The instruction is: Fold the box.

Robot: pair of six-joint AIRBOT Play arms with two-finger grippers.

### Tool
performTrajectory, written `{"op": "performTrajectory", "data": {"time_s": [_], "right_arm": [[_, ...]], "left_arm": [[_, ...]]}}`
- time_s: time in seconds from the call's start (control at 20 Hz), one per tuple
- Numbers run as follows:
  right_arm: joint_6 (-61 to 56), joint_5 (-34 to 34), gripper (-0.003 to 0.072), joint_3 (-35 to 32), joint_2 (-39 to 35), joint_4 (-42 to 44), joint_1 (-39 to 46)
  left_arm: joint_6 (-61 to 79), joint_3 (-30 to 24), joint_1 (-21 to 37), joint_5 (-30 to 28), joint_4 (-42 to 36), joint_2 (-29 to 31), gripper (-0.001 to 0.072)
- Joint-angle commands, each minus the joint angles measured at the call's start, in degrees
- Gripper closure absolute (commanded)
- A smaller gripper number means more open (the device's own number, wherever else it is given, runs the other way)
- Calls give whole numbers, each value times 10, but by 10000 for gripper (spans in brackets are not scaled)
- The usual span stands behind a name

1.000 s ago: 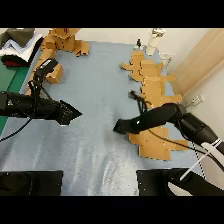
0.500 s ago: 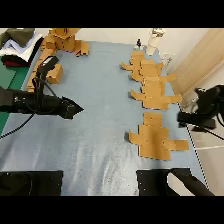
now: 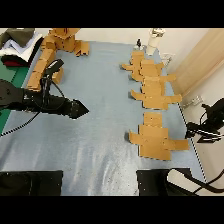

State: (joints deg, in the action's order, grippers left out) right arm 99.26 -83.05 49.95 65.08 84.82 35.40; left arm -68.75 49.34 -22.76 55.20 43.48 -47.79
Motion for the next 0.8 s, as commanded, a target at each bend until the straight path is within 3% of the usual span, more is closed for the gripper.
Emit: {"op": "performTrajectory", "data": {"time_s": [0.0, 0.1, 0.25, 0.35, 0.45, 0.5, 0.65, 0.75], "right_arm": [[72, 4, 101, -2, 46, 49, 12], [98, 3, 118, -2, 69, 81, 12], [152, -31, 267, -2, 87, 161, 11], [168, -78, 295, -2, 87, 229, 9], [167, -133, 613, -2, 87, 278, 9], [166, -159, 682, -3, 86, 301, 9], [153, -162, 682, -25, 58, 369, -9], [149, -114, 683, -49, 27, 390, -53]], "left_arm": [[-19, 0, 0, -4, -2, -2, 239], [-41, 0, 0, -4, -2, -2, 239], [-61, 0, 0, -3, -2, -2, 239], [-63, 0, 0, -2, -2, -2, 239], [-63, 0, 0, -1, -2, -2, 239], [-63, 0, 0, -1, -2, -2, 240], [-76, 0, 0, -1, -2, -2, 239], [-91, 0, 0, 3, 5, -2, 239]]}}
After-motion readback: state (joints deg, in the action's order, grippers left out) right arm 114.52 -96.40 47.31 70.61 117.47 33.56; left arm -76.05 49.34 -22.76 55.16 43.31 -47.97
